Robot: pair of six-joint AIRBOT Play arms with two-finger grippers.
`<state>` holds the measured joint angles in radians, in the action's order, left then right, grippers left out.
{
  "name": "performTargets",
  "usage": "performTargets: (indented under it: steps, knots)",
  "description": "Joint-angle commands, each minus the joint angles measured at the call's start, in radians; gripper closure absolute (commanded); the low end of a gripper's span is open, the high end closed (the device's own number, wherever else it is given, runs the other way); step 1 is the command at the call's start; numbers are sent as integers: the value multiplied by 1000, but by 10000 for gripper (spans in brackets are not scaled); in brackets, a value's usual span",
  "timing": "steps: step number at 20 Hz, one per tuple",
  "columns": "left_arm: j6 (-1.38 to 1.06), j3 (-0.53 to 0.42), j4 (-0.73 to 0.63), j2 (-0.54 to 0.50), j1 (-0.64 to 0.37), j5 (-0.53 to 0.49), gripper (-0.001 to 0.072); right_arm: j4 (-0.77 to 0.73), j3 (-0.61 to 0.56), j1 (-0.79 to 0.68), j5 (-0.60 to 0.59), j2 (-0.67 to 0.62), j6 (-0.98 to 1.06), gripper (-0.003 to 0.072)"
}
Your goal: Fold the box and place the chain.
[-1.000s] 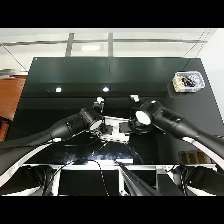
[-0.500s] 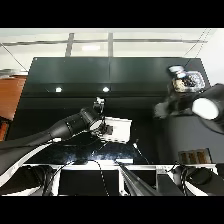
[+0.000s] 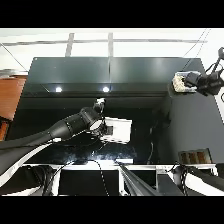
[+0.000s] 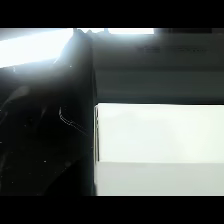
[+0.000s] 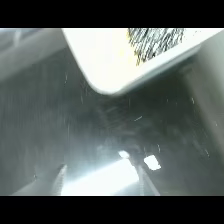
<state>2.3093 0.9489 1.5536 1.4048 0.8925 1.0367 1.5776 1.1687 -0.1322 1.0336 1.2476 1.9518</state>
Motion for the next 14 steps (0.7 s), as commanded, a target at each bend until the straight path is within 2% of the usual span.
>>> performTargets:
  steps: [1, 4, 8, 14]
  knots:
    - [1, 0, -3, 0, -1, 4, 679, -181, 204, -124, 12, 250, 27, 220]
    - [3, 0, -3, 0, -1, 31, 679, -193, 369, -135, 64, 417, 92, 220]
    - [3, 0, -3, 0, -1, 40, 679, -270, 495, -134, 79, 550, 109, 220]
    - [3, 0, -2, 0, -1, 42, 678, -294, 521, -137, 94, 593, 109, 220]
